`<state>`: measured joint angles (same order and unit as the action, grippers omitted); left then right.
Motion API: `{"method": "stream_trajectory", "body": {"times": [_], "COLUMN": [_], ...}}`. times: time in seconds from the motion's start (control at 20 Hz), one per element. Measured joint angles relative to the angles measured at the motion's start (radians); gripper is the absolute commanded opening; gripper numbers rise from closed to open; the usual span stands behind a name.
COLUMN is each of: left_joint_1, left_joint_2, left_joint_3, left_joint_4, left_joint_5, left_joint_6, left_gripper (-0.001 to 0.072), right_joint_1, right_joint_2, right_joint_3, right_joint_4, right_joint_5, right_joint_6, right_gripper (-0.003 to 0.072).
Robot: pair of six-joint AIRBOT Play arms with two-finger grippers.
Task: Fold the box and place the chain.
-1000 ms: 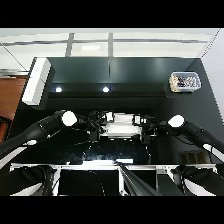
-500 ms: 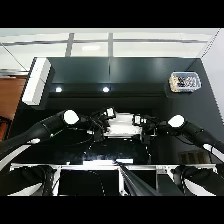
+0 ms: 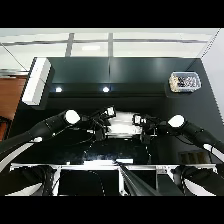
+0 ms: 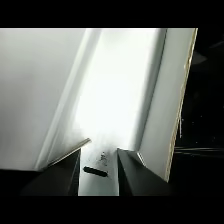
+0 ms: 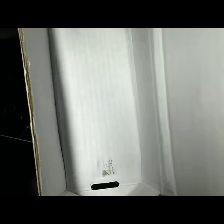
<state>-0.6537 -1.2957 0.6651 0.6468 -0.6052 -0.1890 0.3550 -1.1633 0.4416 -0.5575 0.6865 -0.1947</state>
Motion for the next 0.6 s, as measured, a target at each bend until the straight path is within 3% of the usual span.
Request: {"method": "stream_trajectory", "body": {"times": [0.05, 0.1, 0.15, 0.35, 0.6], "left_joint_1": [0.000, 0.000, 0.000, 0.017, 0.136], "left_joint_2": [0.000, -0.001, 0.000, 0.053, 0.211], "left_joint_3": [0.000, 0.000, 0.001, 0.019, 0.027], "left_joint_4": [0.000, 0.000, 0.002, 0.119, 0.447], "left_joint_5": [0.000, 0.000, -0.003, -0.055, -0.119], "left_joint_6": [0.001, 0.001, 0.002, -0.057, -0.452], "left_gripper": [0.0216, 0.0088, 0.0027, 0.0026, 0.0026], "right_joint_1": [0.000, 0.000, 0.000, 0.000, 0.000], "right_joint_2": [0.000, 0.000, 0.000, 0.000, 0.000], "right_joint_3": [0.000, 0.000, 0.000, 0.000, 0.000], "right_joint_4": [0.000, 0.000, 0.000, 0.000, 0.001], "right_joint_5": [0.000, 0.000, 0.000, 0.000, 0.001], "right_joint_6": [0.000, 0.000, 0.000, 0.000, 0.000], "right_gripper": [0.0487, 0.0487, 0.0487, 0.0487, 0.0487]}}
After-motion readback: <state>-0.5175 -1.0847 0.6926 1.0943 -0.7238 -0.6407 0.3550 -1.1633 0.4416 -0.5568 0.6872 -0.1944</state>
